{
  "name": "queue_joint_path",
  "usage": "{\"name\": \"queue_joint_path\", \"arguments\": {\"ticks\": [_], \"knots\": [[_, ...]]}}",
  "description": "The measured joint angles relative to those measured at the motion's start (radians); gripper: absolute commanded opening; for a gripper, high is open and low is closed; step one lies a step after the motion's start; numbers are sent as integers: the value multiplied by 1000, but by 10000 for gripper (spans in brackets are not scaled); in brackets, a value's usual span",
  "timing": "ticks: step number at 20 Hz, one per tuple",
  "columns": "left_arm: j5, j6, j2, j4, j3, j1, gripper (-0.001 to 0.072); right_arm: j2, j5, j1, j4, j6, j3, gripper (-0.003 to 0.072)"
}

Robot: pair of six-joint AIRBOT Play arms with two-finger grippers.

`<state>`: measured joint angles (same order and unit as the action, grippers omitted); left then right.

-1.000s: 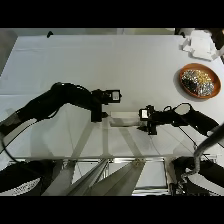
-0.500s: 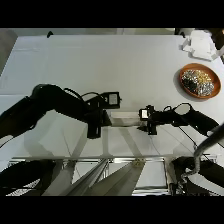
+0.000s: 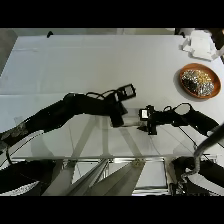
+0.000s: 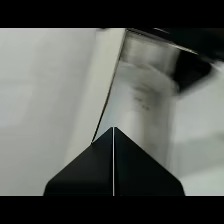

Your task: Fold the box and place the chain.

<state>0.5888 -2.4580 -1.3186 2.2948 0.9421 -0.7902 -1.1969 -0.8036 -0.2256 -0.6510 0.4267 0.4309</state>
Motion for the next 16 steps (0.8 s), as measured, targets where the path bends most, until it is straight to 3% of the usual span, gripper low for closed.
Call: {"name": "queue_joint_path", "arguments": {"ticks": [4,10,16], "knots": [[-100,125,-43,-3,0,61,3,0,0,0,1,-1,0,379],[-30,182,-120,-21,0,78,3,0,0,0,1,-2,0,379],[20,188,-123,-25,0,76,3,0,0,0,0,0,0,379]]}}
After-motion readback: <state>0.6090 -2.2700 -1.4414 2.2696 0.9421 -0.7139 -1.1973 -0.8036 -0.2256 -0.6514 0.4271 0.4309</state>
